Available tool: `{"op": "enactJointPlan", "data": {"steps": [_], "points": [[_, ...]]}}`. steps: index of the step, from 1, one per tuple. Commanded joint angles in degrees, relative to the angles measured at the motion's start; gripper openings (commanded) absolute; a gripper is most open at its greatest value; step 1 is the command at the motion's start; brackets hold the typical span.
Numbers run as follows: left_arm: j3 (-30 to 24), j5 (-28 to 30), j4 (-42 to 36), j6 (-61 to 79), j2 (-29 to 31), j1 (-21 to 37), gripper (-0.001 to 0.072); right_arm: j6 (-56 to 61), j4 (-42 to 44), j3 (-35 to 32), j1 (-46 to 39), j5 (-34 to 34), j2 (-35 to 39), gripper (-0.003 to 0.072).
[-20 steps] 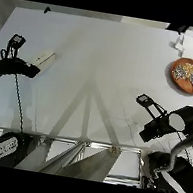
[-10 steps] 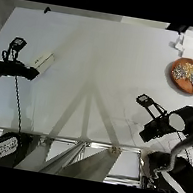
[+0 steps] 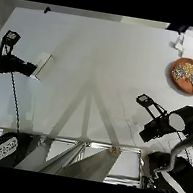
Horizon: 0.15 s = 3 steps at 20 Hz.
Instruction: Fold the box and place the chain.
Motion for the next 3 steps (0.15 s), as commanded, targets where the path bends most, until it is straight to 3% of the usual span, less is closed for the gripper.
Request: {"op": "enactJointPlan", "data": {"steps": [1,3], "points": [[0.02,0.85,-0.22,-0.07,0.57,-0.04,0.0693,0.02,0.0,0.02,0.0,0.02,0.04,0.0015],[0.02,0.83,-0.52,-0.07,0.57,-0.04,0.0692,0.02,0.0,0.02,0.0,0.02,0.04,0.0015]]}}
